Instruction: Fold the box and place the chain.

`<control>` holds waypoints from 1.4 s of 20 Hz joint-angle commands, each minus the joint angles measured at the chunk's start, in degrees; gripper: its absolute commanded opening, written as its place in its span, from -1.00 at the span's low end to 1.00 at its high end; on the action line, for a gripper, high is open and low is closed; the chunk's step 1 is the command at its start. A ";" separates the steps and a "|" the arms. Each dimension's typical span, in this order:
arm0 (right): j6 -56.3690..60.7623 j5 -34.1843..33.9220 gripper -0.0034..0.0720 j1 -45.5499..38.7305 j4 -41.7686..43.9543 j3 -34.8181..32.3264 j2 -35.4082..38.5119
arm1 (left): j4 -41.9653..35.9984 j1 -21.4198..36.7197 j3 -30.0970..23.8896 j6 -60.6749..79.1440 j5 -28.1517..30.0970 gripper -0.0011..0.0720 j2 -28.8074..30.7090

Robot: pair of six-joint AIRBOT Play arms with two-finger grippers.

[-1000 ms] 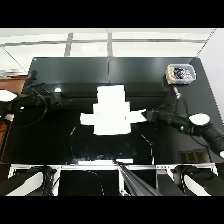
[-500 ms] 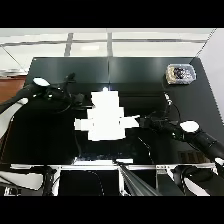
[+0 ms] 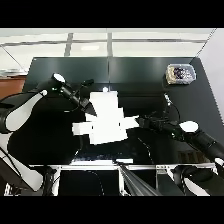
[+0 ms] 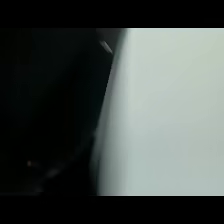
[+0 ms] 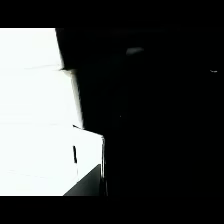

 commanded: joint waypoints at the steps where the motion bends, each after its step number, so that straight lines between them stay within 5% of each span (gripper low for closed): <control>1: 0.02 -0.24 -0.86 0.07 -0.11 -0.02 0.04 | 1.09 -0.04 1.07 4.81 -3.76 -0.89 -1.27; 2: 0.04 -0.94 -0.40 0.02 -0.42 0.00 0.04 | 1.09 -0.04 1.20 5.29 -4.11 -0.89 -1.25; 3: 0.02 -2.01 0.66 -0.04 -0.57 0.09 0.04 | 1.11 0.02 1.27 5.29 -3.93 -0.89 -1.16; 4: 0.00 -1.73 0.96 -0.74 -2.49 0.85 0.07 | 1.14 0.09 1.31 5.09 -3.91 -0.90 -0.92; 8: 0.04 16.96 0.96 -10.01 -21.05 11.82 2.38 | 4.17 -0.07 -0.63 3.37 -0.20 -0.91 5.73; 10: -0.13 27.56 0.96 -13.66 -28.57 17.81 4.46 | 1.81 -0.35 -7.69 9.62 9.60 -0.91 15.15; 12: -3.89 30.99 0.96 -13.70 -34.10 20.26 6.36 | -1.53 -1.66 -18.36 26.27 23.39 -0.90 26.51; 15: -8.07 29.22 0.96 -11.23 -37.00 20.26 6.51 | -1.99 -5.18 -28.20 48.83 36.85 -0.89 35.78; 19: -8.81 25.35 0.96 -5.64 -33.81 19.15 6.47 | -1.90 -10.27 -28.41 53.53 38.51 -0.89 33.77; 22: -12.85 19.19 0.96 0.46 -39.76 16.24 6.40 | -0.92 -13.77 -28.02 55.08 44.92 -0.89 30.56; 25: -13.53 9.55 0.96 4.76 -45.77 11.54 6.38 | 2.91 -15.72 -26.77 55.10 44.92 -0.89 28.30; 28: -20.17 6.84 0.96 6.56 -46.03 7.78 6.08 | 5.60 -16.09 -26.77 54.64 48.24 -0.89 28.26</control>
